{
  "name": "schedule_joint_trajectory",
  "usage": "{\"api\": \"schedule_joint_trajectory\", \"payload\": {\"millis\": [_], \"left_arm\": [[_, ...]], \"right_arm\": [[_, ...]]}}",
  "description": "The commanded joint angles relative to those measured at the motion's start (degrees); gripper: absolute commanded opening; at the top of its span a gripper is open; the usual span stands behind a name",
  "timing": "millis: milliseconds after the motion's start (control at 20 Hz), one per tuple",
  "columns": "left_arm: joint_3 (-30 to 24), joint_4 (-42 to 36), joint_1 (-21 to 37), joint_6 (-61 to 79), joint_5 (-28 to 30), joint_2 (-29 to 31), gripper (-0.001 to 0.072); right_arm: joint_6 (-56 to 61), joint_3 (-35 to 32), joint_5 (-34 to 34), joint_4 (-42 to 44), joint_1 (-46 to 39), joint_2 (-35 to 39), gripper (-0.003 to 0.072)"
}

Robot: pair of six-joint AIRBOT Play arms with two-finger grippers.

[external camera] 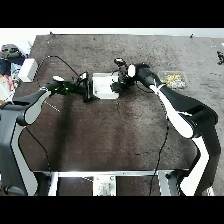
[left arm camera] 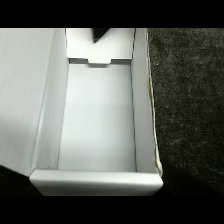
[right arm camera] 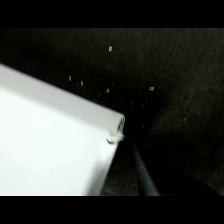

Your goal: Fold the box and place the chain.

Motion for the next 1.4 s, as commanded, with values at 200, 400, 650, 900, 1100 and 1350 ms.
{"api": "schedule_joint_trajectory", "payload": {"millis": [200, 400, 650, 900, 1100, 1350], "left_arm": [[-0.02, 0.02, 0.0, 0.02, -0.04, -0.02, 0.0299], [-0.02, 0.0, 0.0, 0.02, -0.04, -0.02, 0.0299], [-0.02, 0.0, 0.0, 0.02, -0.04, -0.02, 0.0298], [-0.02, 0.0, 0.0, 0.02, -0.02, -0.02, 0.0299], [-0.02, 0.0, 0.0, 0.02, -0.04, -0.02, 0.0299], [-0.02, 0.0, 0.0, 0.02, -0.04, -0.02, 0.0299]], "right_arm": [[10.38, 6.93, 6.97, -8.94, 2.49, -4.55, 0.0358], [15.26, 9.29, 8.81, -9.99, 2.58, -6.27, 0.0315], [17.18, 9.29, 8.22, -9.97, 3.41, -6.73, 0.0148], [19.1, 9.29, 8.98, -11.1, 4.33, -7.96, 0.0012], [21.44, 9.31, 9.22, -12.66, 4.81, -7.89, 0.0022], [20.44, 9.31, 9.9, -12.63, 4.72, -4.76, 0.0348]]}}
